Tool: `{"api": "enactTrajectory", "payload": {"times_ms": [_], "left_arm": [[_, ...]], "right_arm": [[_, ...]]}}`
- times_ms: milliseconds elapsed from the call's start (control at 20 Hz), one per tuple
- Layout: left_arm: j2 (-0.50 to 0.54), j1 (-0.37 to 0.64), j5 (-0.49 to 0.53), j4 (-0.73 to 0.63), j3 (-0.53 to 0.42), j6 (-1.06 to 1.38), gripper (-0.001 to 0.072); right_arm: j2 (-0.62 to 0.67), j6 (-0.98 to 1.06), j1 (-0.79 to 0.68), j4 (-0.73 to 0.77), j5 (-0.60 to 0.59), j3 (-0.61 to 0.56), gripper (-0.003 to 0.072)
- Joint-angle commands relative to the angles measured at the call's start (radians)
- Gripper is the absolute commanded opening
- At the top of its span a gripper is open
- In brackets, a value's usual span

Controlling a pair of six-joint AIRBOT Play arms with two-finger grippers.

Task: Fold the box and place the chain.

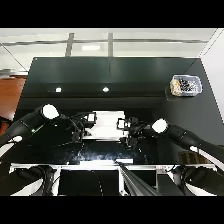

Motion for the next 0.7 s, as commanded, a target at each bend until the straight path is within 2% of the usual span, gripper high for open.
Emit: {"api": "enactTrajectory", "payload": {"times_ms": [0,650], "left_arm": [[-0.001,-0.001,-0.031,-0.011,0.001,0.001,0.0333],[-0.040,-0.001,0.003,-0.116,0.001,0.000,0.0333]], "right_arm": [[-0.001,0.000,0.001,0.001,0.000,0.001,0.0421],[-0.001,0.000,0.001,0.001,0.000,0.001,0.0421]]}}
